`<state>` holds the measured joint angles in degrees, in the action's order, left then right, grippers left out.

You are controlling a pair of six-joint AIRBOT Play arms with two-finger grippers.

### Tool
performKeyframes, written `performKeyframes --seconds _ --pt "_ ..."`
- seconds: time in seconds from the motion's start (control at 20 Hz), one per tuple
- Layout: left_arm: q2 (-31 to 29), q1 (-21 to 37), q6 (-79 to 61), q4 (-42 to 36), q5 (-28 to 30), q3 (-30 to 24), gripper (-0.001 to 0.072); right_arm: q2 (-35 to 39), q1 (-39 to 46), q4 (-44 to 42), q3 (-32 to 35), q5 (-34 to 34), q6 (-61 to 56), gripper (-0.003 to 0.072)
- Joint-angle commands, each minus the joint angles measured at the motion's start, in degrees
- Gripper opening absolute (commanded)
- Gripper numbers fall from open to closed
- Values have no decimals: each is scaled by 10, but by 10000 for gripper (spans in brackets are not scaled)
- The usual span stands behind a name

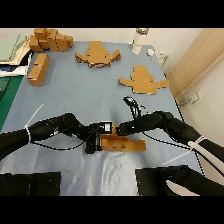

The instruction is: Fold the box.

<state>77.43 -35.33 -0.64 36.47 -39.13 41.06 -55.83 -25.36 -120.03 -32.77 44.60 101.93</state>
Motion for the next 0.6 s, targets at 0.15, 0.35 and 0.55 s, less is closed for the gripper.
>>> performKeyframes --seconds 0.15,0.35,0.55 --pt "0 0 24 0 7 1 420 130 1 206 -43 123 -30 1" --pt "0 0 33 -1 13 1 420 210 -1 194 -15 258 119 293" --pt "0 0 33 0 11 1 420 212 -1 192 60 208 283 561"
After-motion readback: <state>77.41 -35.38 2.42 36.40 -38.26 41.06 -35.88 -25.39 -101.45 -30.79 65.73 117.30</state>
